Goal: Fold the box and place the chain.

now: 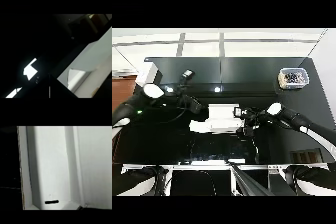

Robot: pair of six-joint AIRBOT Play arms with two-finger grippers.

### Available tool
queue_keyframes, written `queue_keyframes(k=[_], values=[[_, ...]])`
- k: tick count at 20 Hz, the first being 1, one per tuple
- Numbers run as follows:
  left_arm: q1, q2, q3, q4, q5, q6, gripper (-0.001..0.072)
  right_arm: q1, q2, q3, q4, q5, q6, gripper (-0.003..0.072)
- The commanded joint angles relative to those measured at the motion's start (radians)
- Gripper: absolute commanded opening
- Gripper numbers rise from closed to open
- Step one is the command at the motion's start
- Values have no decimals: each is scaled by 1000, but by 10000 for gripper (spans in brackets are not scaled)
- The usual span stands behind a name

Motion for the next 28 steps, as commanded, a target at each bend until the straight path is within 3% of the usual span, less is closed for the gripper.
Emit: queue_keyframes(k=[1,6,10,11,13,14,15,21,28], values=[[64,149,-37,118,-52,-116,24,0,0,0,-1,-2,-1,109],[40,289,-256,95,-69,211,27,0,0,0,-1,-2,-1,108],[-2,266,-276,95,-79,626,36,0,0,0,-1,-2,-1,109],[-18,261,-275,95,-43,671,138,0,0,0,-1,-2,-1,109],[-50,253,-275,103,56,673,198,0,0,0,-1,-2,-1,109],[-68,250,-275,128,100,673,431,0,0,0,-1,-2,-1,109],[-83,243,-270,164,130,672,720,0,0,0,-1,-2,-1,109],[-82,115,-179,163,47,771,714,0,0,0,-1,-2,-1,109],[-116,21,-138,109,37,798,713,0,0,0,-1,-2,-1,109]])
